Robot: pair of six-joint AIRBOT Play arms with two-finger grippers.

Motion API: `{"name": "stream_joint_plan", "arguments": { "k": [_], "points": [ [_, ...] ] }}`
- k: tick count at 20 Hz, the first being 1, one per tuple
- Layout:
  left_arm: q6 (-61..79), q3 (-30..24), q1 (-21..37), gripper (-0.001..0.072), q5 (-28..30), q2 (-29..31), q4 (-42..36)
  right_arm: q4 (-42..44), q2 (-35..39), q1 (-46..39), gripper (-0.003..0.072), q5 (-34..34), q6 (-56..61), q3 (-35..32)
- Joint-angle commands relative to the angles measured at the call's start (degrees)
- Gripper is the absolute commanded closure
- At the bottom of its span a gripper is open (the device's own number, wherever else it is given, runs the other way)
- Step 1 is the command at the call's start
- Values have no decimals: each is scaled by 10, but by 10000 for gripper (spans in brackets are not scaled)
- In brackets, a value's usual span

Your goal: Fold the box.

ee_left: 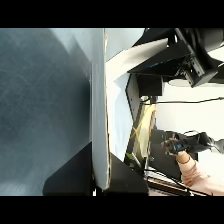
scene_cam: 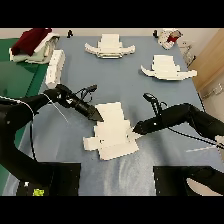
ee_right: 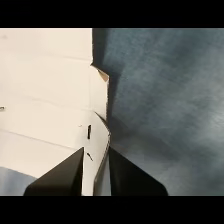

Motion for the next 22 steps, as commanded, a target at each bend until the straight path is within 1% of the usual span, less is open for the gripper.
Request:
{"name": "stream_joint_plan", "arguments": {
  "k": [1, 3, 5, 6, 7, 8, 11, 16, 17, 20, 22],
  "points": [
    [33, 11, -5, 697, -21, 2, -6, -90, 0, -10, 443, 14, 42, 14],
    [88, 21, -5, 698, -19, 24, -6, -204, 0, -22, 443, 29, 138, 26],
    [151, 20, -8, 699, 5, 61, 9, -289, 0, -38, 437, 31, 221, 35],
    [183, 16, -13, 700, 25, 84, 20, -313, 0, -47, 255, 31, 258, 41],
    [210, 8, -20, 700, 58, 107, 24, -330, 0, -56, 79, 31, 289, 47],
    [240, -4, -30, 700, 97, 134, 24, -339, 0, -65, 74, 32, 318, 54],
    [335, -55, -66, 700, 198, 210, 24, -339, 0, -89, 82, 38, 358, 70],
    [458, -170, -155, 701, 342, 338, 0, -335, -1, -96, 86, 71, 384, 70],
    [479, -194, -175, 701, 371, 362, -6, -334, -1, -96, 104, 82, 386, 70],
    [518, -258, -231, 700, 464, 417, -22, -332, -1, -96, 104, 108, 413, 70],
    [524, -289, -263, 700, 518, 428, -30, -321, -1, -96, 104, 120, 414, 70]
  ]
}}
